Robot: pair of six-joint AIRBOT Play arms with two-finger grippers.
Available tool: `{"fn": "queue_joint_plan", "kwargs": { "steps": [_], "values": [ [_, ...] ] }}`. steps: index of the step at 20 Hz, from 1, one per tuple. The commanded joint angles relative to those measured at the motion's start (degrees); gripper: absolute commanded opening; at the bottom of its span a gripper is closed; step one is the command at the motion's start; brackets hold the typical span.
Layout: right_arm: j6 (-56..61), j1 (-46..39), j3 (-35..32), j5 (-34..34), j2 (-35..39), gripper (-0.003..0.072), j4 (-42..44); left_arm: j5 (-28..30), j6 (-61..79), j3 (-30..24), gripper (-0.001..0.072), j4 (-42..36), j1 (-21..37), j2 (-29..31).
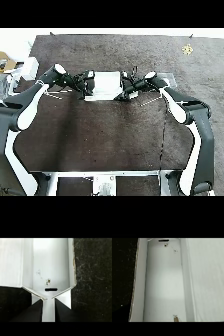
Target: Fold the box and place the chain.
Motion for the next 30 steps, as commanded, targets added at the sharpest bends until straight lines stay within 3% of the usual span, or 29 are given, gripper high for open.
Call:
{"fn": "queue_joint_plan", "kwargs": {
  "steps": [1,9,23,24,25,26,30],
  "values": [
    [0.00,0.07,0.04,0.00,0.02,0.0437,0.02,-1.49,0.35,-0.02,0.0195,-3.06,-0.24,0.02],
    [0.00,0.04,0.02,0.00,0.02,0.0437,0.00,0.90,0.74,-0.02,0.0193,-4.04,-2.67,0.02],
    [0.00,0.07,0.02,0.00,0.02,0.0437,0.00,-0.55,0.74,0.04,0.0195,-7.52,-2.67,-1.79],
    [0.00,0.07,0.02,0.00,0.02,0.0437,0.00,-0.59,0.72,0.04,0.0370,-7.48,-2.67,-1.79],
    [0.00,0.07,0.04,0.00,0.02,0.0437,0.02,-0.02,0.09,0.04,0.0663,-7.52,-2.67,-1.79],
    [0.00,0.07,0.04,0.00,0.02,0.0437,0.00,0.94,-1.64,0.04,0.0716,-7.52,-2.67,-1.79],
    [0.00,0.07,0.04,0.00,0.02,0.0437,0.02,0.90,-1.88,0.04,0.0715,-7.04,-2.67,-1.75]
  ]
}}
